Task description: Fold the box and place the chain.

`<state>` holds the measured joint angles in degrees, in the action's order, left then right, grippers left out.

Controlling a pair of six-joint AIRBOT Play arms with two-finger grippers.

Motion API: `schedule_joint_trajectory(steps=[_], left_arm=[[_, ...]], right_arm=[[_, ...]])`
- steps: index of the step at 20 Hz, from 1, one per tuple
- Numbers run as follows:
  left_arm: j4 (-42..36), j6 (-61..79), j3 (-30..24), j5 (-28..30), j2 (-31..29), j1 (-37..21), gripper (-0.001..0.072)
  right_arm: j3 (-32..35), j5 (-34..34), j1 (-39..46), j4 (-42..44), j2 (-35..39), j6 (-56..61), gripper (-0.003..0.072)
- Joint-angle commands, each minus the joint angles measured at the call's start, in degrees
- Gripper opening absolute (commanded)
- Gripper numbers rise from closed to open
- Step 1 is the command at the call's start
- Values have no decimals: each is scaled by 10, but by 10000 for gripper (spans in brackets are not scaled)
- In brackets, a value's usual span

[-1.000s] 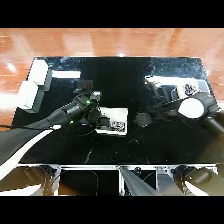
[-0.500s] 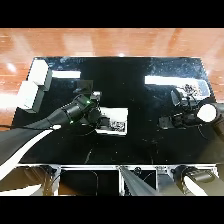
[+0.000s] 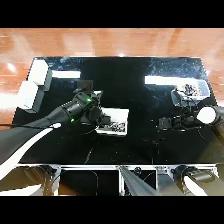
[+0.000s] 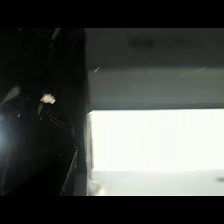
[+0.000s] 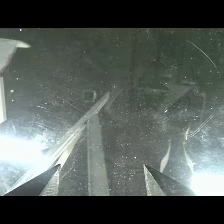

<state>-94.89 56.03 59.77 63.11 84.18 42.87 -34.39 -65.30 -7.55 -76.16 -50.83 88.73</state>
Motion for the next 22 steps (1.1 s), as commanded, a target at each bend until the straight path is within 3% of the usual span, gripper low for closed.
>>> schedule_joint_trajectory(steps=[1, 4, 7, 11, 13, 14, 15, 18, 20, 22], left_arm=[[-2, 2, 25, 30, -5, 0, 434], [9, 15, 38, 46, -32, -1, 446], [22, 63, 36, 91, -89, -13, 445], [133, 107, 1, 150, -193, -41, 440], [155, 118, -46, 141, -249, -97, 440], [139, 131, -72, 132, -271, -137, 440], [103, 158, -99, 124, -292, -185, 440], [-59, 263, -159, 109, -327, -298, 440], [-108, 291, -180, 98, -334, -314, 441], [-107, 297, -188, 78, -334, -307, 441]], right_arm=[[1, 0, 0, 1, 0, 0, 603], [1, -5, 0, -4, 0, -2, 603], [1, -40, 0, -85, 0, 23, 603], [1, -57, 0, -80, 0, 27, 626], [-2, -35, 0, -45, 0, 8, 643], [-9, -17, 0, -23, -1, -2, 711], [-25, 10, 0, -2, -6, -16, 711], [-142, 54, -24, -7, -83, -58, 714], [-255, 39, -49, 15, -171, -101, 720], [-358, 35, -86, 47, -254, -162, 720]])
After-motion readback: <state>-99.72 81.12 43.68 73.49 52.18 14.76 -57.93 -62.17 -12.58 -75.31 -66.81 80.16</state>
